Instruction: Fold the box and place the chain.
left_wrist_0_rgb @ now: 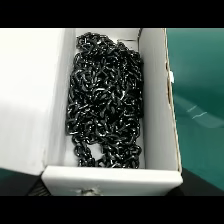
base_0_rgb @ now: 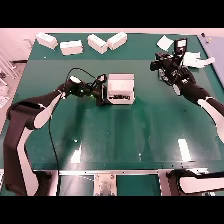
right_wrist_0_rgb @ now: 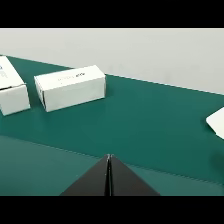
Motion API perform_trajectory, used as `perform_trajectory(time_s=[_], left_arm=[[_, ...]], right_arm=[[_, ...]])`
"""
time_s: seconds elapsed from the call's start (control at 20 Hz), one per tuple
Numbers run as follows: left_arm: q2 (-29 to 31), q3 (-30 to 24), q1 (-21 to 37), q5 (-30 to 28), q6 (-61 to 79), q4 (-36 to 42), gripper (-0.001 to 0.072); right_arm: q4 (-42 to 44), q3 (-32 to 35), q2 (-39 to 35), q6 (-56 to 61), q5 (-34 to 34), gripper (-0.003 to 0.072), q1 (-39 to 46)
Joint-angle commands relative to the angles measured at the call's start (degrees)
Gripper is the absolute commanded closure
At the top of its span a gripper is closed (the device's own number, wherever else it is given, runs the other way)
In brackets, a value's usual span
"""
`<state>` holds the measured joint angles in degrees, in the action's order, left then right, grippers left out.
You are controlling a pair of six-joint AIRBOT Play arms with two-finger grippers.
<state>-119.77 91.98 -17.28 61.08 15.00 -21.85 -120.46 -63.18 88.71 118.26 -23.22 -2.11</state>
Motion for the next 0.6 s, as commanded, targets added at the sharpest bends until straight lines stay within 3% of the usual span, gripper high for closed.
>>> perform_trajectory(time_s=[0.0,0.15,0.3,0.35,0.55], left_arm=[[0.0,0.0,0.1,0.0,0.0,0.0,0.0147],[0.0,0.0,0.1,0.0,0.0,0.0,0.0148],[0.0,0.0,0.1,0.0,0.0,0.0,0.0147],[0.0,0.0,0.1,0.0,0.0,0.0,0.0148],[0.0,0.0,0.1,0.0,0.0,0.0,0.0148]], right_arm=[[-14.4,-2.7,4.3,23.4,-9.8,0.0681,3.4],[-28.2,-5.9,7.7,39.1,-14.9,0.0681,5.1],[-43.8,-11.4,13.4,54.0,-26.1,0.0681,6.3],[-44.6,-12.5,15.0,54.0,-29.6,0.0680,6.4],[-45.9,-12.9,16.2,54.0,-32.5,0.0680,6.1]])
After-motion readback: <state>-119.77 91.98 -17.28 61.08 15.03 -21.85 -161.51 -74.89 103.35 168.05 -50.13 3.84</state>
